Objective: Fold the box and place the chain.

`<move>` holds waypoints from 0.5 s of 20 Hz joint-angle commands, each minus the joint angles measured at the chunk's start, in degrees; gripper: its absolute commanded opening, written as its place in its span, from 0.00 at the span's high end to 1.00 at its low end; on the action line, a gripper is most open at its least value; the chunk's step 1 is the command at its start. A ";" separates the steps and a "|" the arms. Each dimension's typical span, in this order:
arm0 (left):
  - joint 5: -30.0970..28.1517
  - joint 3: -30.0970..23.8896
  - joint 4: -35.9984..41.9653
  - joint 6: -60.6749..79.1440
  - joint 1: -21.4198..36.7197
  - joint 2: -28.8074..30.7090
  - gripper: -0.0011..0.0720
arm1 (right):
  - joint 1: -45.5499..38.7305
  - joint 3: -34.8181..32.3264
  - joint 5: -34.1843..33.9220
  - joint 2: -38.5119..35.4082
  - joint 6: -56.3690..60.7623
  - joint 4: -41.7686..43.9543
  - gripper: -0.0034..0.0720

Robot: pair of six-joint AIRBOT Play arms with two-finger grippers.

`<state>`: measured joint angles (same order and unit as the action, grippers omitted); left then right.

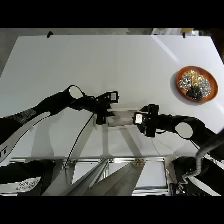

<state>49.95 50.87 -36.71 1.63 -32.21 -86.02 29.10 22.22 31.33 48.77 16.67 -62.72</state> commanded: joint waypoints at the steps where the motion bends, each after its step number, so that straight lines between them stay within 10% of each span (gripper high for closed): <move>1: 0.00 -0.02 0.00 0.04 -0.02 0.02 0.97 | -2.36 0.17 2.54 2.05 -9.81 8.26 0.07; 10: 0.00 -0.02 -0.02 0.04 -0.02 0.02 0.97 | -12.41 0.42 7.30 7.96 -31.32 29.18 0.07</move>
<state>49.98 50.87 -36.71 1.65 -32.21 -86.00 19.53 22.48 36.16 54.81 -6.63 -41.17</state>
